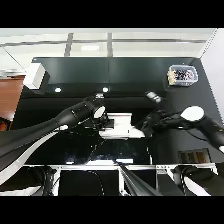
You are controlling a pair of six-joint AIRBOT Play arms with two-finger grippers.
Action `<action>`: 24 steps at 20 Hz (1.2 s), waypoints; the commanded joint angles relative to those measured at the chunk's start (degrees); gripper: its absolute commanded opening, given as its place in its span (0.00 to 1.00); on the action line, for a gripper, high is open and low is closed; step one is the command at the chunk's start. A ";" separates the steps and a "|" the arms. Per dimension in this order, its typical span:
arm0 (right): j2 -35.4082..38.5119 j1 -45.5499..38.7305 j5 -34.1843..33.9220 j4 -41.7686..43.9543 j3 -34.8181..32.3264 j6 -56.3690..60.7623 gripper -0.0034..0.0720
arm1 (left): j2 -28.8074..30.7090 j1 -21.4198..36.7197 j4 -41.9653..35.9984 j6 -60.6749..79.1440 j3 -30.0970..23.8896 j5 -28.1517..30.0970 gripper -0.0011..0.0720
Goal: Fold the box and place the chain.
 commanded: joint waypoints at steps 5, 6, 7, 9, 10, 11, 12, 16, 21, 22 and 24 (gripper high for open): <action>6.88 -31.19 7.10 -13.97 -3.67 38.12 0.06 | -0.04 0.04 0.17 0.11 0.04 -0.13 0.05; 6.36 -32.35 7.17 -13.00 -4.33 38.10 0.06 | -0.04 0.04 0.17 0.11 0.04 -0.13 0.05; 5.29 -32.46 7.17 -12.94 -4.94 38.07 0.06 | -0.04 0.04 0.15 0.11 0.04 -0.11 0.05; 1.07 -31.15 7.52 -12.07 -6.14 37.64 0.06 | -0.04 0.13 0.17 0.11 0.04 -0.28 0.05; -1.40 -29.86 7.61 -10.29 -6.84 35.85 0.06 | -0.04 0.13 0.17 0.11 0.04 -0.35 0.05; -3.96 -27.87 7.61 -7.19 -7.76 32.28 0.06 | -0.04 0.13 0.17 0.11 0.04 -0.35 0.05; -6.12 -25.66 7.34 -3.72 -8.52 28.52 0.06 | -0.04 0.13 0.17 0.11 0.04 -0.35 0.05; -12.44 -15.63 1.88 8.37 -8.76 20.46 0.06 | -0.04 0.13 0.17 0.11 0.04 -0.28 0.05; -12.70 -11.61 4.31 13.25 -5.81 10.93 0.08 | -0.04 0.13 0.15 0.11 0.04 -0.33 0.05; -12.70 -11.61 5.27 13.05 -4.90 10.93 0.34 | -0.04 0.13 0.15 0.11 0.04 -0.33 0.05; -12.70 -11.45 8.59 13.94 -3.15 10.88 0.85 | -0.04 0.13 0.15 0.11 0.04 -0.35 0.05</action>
